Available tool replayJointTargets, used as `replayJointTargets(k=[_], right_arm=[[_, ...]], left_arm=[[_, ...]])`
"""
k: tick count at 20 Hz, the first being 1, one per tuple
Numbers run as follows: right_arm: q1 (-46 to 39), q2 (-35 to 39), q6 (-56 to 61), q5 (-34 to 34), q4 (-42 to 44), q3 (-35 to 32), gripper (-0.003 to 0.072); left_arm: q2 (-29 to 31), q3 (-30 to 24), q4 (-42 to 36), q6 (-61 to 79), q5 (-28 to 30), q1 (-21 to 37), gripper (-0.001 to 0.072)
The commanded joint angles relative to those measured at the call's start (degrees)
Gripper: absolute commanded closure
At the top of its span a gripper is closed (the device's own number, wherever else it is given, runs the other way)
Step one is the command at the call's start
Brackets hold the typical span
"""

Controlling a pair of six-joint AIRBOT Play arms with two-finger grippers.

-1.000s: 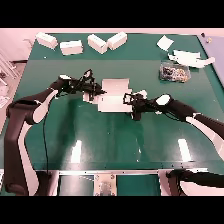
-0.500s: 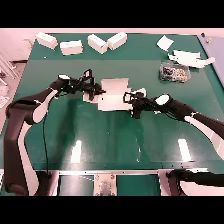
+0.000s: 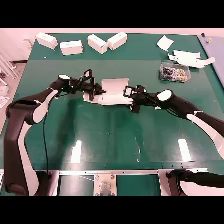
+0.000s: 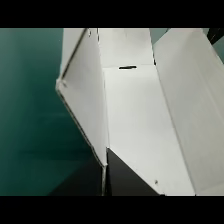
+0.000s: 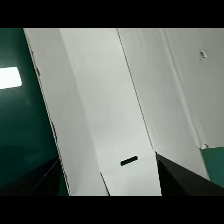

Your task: Fold the box and place the chain.

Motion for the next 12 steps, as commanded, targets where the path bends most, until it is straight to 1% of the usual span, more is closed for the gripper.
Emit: replayJointTargets(k=[1,3,7,9,12], right_arm=[[-0.85,0.07,-0.24,0.04,0.7,1.03,0.0019],[-2.01,0.0,-5.16,0.09,4.24,1.09,0.0019],[-5.53,-0.79,-16.17,1.49,15.96,1.11,0.0019],[-7.74,-0.94,-20.92,5.73,21.07,1.11,0.0019],[-10.1,-1.81,-25.16,11.47,24.72,1.38,0.0019]], left_arm=[[-0.04,-0.02,0.04,0.0,-0.02,0.0,0.0688],[-0.04,-0.02,0.07,0.0,-0.02,0.0,0.0688],[-0.04,-0.02,0.04,0.0,-0.02,0.0,0.0687],[-0.04,-0.02,0.04,0.0,0.0,0.0,0.0688],[-0.04,-0.02,0.04,0.0,-0.02,0.0,0.0688]])
